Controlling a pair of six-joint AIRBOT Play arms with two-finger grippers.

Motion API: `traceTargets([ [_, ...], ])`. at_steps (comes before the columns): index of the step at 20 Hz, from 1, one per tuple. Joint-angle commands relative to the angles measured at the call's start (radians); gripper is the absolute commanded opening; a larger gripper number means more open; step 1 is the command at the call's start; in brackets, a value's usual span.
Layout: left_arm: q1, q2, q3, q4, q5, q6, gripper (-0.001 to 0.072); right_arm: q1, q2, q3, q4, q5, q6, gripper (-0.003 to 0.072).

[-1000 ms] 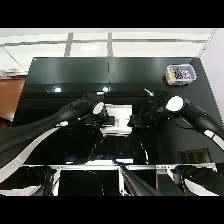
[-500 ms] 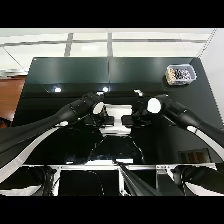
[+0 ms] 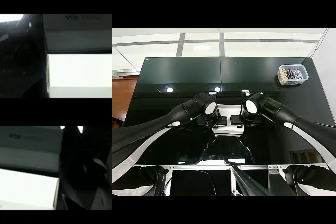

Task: Fold the box and place the chain.

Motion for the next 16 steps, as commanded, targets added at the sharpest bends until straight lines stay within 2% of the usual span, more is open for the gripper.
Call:
traceTargets([
  [1, 0.000, -0.001, 0.000, 0.002, -0.001, 0.000, 0.0029, 0.010, -0.022, 0.011, -0.031, 0.029, 0.040, 0.0295],
  [2, 0.000, -0.001, 0.000, 0.002, -0.001, 0.000, 0.0029, 0.010, -0.025, 0.011, -0.030, 0.029, 0.043, 0.0259],
  [3, 0.000, -0.001, 0.000, 0.002, -0.001, 0.000, 0.0028, 0.010, -0.027, 0.011, -0.031, 0.029, 0.043, 0.0177],
  [4, 0.000, -0.001, 0.000, 0.002, -0.001, 0.000, 0.0029, 0.010, -0.028, 0.011, -0.030, 0.028, 0.044, 0.0176],
  [6, 0.000, -0.001, 0.000, 0.002, -0.001, 0.000, 0.0028, 0.010, -0.028, 0.011, -0.031, 0.028, 0.047, 0.0015],
  [10, 0.000, -0.001, 0.000, 0.002, -0.001, 0.000, 0.0028, 0.010, -0.028, 0.011, -0.031, 0.026, 0.055, 0.0018],
  [12, 0.000, -0.001, 0.000, 0.002, -0.001, 0.000, 0.0029, 0.010, -0.028, 0.011, -0.026, 0.021, 0.066, 0.0238],
  [16, 0.000, -0.001, 0.000, 0.002, -0.001, 0.000, 0.0029, 0.010, -0.029, 0.010, -0.019, 0.026, 0.066, 0.0246],
])
